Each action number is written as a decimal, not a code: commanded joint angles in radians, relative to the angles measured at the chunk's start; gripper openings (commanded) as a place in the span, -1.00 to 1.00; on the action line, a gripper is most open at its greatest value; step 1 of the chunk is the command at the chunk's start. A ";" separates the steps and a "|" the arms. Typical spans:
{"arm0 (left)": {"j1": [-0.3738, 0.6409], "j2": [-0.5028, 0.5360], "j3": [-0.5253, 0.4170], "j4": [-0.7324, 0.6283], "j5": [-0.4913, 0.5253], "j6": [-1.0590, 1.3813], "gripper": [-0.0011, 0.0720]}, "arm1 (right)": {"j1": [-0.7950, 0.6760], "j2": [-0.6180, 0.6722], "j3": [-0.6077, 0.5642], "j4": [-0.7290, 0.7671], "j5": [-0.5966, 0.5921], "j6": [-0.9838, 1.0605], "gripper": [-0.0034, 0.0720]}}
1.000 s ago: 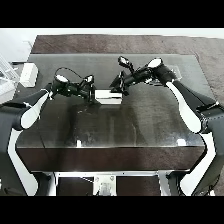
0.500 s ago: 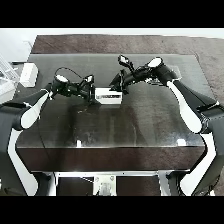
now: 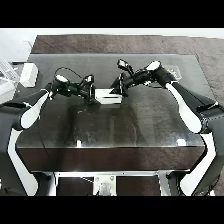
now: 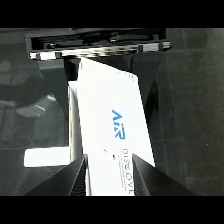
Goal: Fold the box and place the chain.
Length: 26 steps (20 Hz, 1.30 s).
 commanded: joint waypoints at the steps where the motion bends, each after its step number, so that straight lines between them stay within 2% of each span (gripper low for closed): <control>1: -0.001 0.000 0.000 0.002 -0.002 0.002 0.49 | 0.000 -0.001 -0.008 0.001 -0.019 -0.008 -0.08; 7: -0.001 0.000 0.000 0.001 -0.002 0.002 0.49 | 0.000 -0.001 -0.018 0.006 0.040 -0.008 -0.09; 18: -0.001 0.000 0.000 0.002 -0.002 0.002 0.49 | -0.002 -0.001 -0.079 0.054 0.071 -0.047 -0.08; 19: -0.001 0.000 0.000 0.002 -0.002 0.002 0.49 | -0.002 -0.001 -0.086 0.054 0.078 -0.057 -0.03; 20: -0.001 0.000 0.000 0.002 -0.002 0.002 0.49 | -0.002 -0.001 -0.093 0.054 0.078 -0.057 0.09; 26: -0.001 0.000 0.000 0.001 -0.002 0.002 0.49 | -0.002 -0.002 -0.111 0.051 0.104 -0.061 0.09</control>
